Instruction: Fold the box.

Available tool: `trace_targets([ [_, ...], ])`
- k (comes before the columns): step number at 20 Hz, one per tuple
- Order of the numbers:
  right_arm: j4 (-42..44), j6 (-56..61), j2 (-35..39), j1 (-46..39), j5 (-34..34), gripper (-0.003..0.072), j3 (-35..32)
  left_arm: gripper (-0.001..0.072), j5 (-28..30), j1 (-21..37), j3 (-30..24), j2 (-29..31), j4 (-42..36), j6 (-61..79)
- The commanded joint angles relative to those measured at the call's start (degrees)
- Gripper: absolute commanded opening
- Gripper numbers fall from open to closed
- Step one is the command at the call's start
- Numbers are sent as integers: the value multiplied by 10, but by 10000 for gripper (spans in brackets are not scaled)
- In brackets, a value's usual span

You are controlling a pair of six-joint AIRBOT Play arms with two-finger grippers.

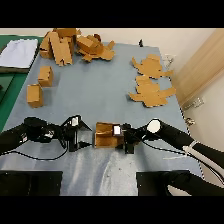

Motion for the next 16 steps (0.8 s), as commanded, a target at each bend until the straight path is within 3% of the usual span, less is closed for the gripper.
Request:
trace_targets([
  [1, 0, 0, 0, 0, 0, 459, 0, 692, 36, -35, 0, 0, 16, -17],
  [12, 0, 0, 0, 0, 0, 459, 0, 691, 95, -84, 2, -3, 13, -36],
  [16, 0, 0, 0, 0, 0, 459, 0, 691, 109, -108, 26, -27, 14, -60],
])
